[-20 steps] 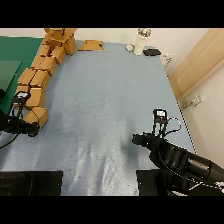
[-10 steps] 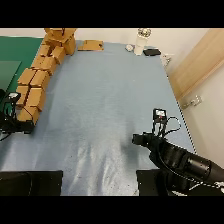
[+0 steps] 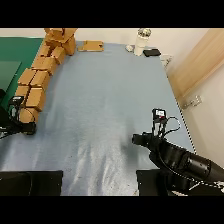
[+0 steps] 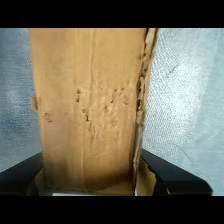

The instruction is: Fold the box.

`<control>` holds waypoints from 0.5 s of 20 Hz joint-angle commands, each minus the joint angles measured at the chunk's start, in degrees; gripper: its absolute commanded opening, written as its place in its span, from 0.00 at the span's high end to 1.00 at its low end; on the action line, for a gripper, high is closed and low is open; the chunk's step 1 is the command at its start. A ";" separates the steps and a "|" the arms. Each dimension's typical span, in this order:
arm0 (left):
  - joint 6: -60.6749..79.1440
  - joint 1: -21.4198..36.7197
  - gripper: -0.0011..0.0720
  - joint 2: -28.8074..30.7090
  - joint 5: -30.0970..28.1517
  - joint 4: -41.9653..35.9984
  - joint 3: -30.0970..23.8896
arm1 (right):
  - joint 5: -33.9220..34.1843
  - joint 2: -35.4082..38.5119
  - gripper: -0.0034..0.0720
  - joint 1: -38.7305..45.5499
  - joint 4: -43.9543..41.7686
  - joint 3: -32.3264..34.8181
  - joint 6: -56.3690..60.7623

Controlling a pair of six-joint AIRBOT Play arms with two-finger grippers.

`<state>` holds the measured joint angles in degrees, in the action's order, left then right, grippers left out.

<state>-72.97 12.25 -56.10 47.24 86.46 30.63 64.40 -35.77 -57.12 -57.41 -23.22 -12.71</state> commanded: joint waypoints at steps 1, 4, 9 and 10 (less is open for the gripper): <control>0.02 -0.02 0.07 -0.33 2.54 1.64 0.04 | 0.04 0.09 0.95 -0.04 -0.07 -0.04 0.00; -0.24 -0.02 0.03 -0.31 10.36 4.02 1.53 | -0.07 0.13 0.95 -0.04 -0.07 -0.04 0.00; -1.53 -0.02 0.03 0.81 25.75 4.22 7.04 | -0.83 0.11 0.95 -0.04 -0.09 -0.04 -0.04; -2.97 -0.02 0.03 1.09 29.29 4.22 7.56 | -1.03 0.13 0.95 -0.04 -0.28 -0.04 -0.04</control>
<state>-73.93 12.25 -55.61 66.08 90.19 36.05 63.94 -35.66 -57.17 -57.47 -23.22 -12.71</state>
